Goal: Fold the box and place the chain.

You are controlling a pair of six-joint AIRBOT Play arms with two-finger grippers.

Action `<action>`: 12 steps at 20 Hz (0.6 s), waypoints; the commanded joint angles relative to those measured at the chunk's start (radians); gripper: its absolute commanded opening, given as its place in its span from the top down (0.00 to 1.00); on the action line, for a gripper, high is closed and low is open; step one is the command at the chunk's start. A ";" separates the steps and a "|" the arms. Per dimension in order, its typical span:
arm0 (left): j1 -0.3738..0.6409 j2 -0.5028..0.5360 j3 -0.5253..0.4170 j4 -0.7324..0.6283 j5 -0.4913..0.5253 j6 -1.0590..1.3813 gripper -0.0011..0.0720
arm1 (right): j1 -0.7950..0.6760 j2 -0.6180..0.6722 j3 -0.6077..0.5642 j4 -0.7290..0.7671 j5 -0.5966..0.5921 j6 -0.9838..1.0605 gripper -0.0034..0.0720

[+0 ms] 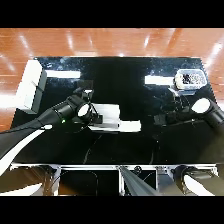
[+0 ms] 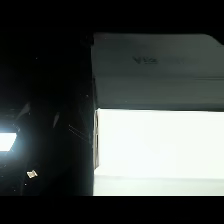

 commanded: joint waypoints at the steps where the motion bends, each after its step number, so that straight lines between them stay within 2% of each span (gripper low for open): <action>1: 0.000 0.000 0.000 -0.003 0.003 -0.001 0.96 | -0.048 -0.037 -0.093 0.072 -0.064 0.192 0.91; 5: -0.001 0.000 0.000 -0.003 0.003 -0.001 0.96 | 0.045 -0.139 -0.092 0.264 -0.141 0.108 0.91; 8: -0.001 0.000 0.000 -0.003 0.003 -0.001 0.96 | 0.148 -0.187 -0.089 0.320 -0.216 0.104 0.91; 12: -0.001 0.000 0.000 -0.003 0.003 -0.001 0.96 | 0.248 -0.202 -0.048 0.389 -0.255 0.072 0.91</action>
